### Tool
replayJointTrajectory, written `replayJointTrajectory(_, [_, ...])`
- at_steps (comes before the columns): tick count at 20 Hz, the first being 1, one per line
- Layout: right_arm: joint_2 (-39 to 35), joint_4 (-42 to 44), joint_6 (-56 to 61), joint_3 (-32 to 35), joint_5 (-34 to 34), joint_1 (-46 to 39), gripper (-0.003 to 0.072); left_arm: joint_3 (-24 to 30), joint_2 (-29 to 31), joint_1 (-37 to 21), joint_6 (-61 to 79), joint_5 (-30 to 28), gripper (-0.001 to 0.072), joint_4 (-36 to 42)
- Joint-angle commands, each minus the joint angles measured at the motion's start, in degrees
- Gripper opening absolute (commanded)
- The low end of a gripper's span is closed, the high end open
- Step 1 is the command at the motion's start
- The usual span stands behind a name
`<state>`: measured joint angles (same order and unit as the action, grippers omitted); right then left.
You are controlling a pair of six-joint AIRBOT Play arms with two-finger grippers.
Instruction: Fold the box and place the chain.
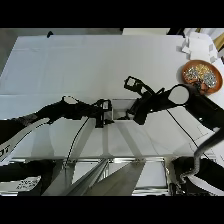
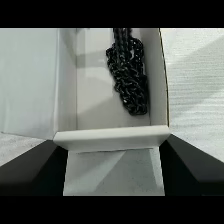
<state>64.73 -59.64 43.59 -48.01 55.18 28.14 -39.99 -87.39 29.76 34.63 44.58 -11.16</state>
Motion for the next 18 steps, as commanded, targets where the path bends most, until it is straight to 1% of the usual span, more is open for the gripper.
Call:
replayJointTrajectory(1, [3.1, -0.9, 1.6, -0.1, -1.3, 1.5, 0.0014, 0.0, 0.0, 0.0, 0.0, 0.0, 0.015, 0.0])
replayJointTrajectory(5, [4.1, -0.5, 1.7, -0.1, -2.5, 1.9, 0.0018, 0.0, 0.0, 0.0, 0.0, 0.0, 0.015, 0.0])
replayJointTrajectory(6, [4.1, -0.5, 1.8, -0.1, -2.8, 1.9, 0.0058, 0.0, 0.0, 0.0, 0.0, 0.0, 0.015, 0.0])
replayJointTrajectory(10, [4.0, -0.6, 2.7, -0.1, -3.7, 1.6, 0.0063, 0.0, 0.0, 0.0, 0.0, 0.0, 0.015, 0.0])
replayJointTrajectory(11, [3.7, -0.6, 3.1, -0.1, -3.4, 1.1, 0.0078, 0.0, 0.0, 0.0, 0.0, 0.0, 0.015, 0.0])
replayJointTrajectory(13, [1.5, -0.6, 4.1, -0.1, -2.3, -0.1, 0.0281, 0.0, 0.0, 0.0, 0.0, 0.0, 0.015, 0.0])
replayJointTrajectory(14, [0.1, -0.6, 4.3, -0.1, -1.6, -0.8, 0.0297, 0.0, 0.0, 0.0, 0.0, 0.0, 0.015, 0.0])
replayJointTrajectory(18, [-6.2, -1.4, 4.7, -0.1, 1.1, -6.7, 0.0287, 0.0, 0.0, 0.0, 0.0, 0.0, 0.015, 0.0])
